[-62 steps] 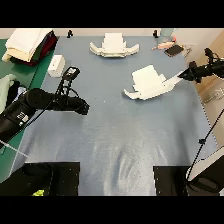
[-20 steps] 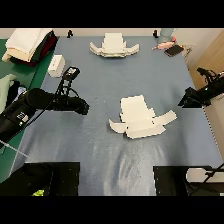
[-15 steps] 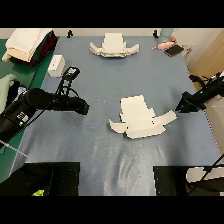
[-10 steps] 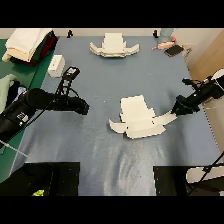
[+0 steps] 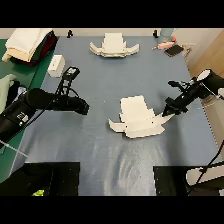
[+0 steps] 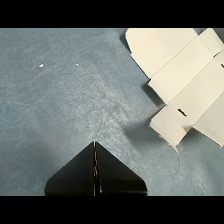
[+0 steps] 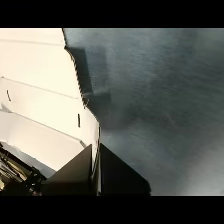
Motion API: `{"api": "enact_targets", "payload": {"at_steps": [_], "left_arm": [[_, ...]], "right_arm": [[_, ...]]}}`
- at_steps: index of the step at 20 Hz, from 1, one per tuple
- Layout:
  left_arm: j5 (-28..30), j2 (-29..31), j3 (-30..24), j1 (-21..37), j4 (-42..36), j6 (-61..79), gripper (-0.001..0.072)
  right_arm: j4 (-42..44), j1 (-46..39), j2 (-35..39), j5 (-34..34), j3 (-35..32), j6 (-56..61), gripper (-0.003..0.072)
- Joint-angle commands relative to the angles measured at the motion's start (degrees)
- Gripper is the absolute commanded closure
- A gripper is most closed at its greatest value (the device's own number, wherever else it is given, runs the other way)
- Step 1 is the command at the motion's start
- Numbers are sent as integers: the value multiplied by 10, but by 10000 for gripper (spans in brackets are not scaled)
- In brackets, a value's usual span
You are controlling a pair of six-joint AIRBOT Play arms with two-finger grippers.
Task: Fold the box.
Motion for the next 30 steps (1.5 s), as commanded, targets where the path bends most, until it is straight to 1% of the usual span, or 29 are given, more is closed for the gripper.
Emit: {"api": "enact_targets", "payload": {"at_steps": [1,3,4,6,8,10,12,13,15,16,17,18,20,22,24,27,30], "left_arm": [[21,0,0,0,0,0,696],[29,0,0,0,0,0,696],[28,0,0,0,0,0,696],[28,0,0,0,-11,0,696],[27,0,0,0,-34,-2,696],[23,0,0,0,-52,-2,696],[-3,-1,0,0,-66,-9,695],[-11,-3,0,0,-75,-40,695],[-29,-12,0,9,-59,-109,693],[-37,-19,0,24,-57,-109,538],[-36,-26,1,45,-63,-110,313],[-37,-33,2,66,-71,-109,296],[-50,-54,8,106,-86,-105,296],[-70,-87,18,130,-125,-64,295],[-93,-130,33,137,-185,10,296],[-124,-210,71,137,-259,104,296],[-182,-288,123,137,-285,153,296]], "right_arm": [[48,7,16,2,-19,-12,683],[83,10,40,-5,-42,-32,684],[97,15,60,-24,-60,-38,684],[117,31,111,-89,-106,-48,684],[144,57,179,-179,-176,-44,684],[173,85,243,-254,-252,-31,684],[172,114,296,-308,-316,-13,684],[172,129,324,-334,-344,-13,684],[173,158,377,-375,-386,-9,684],[173,171,400,-393,-400,-8,684],[172,182,417,-405,-407,-8,684],[170,190,431,-410,-412,-4,684],[166,207,442,-411,-413,-4,684],[163,229,441,-413,-413,-4,684],[162,250,441,-421,-413,-4,684],[160,268,441,-428,-413,-4,684],[160,268,441,-428,-413,0,684]]}}
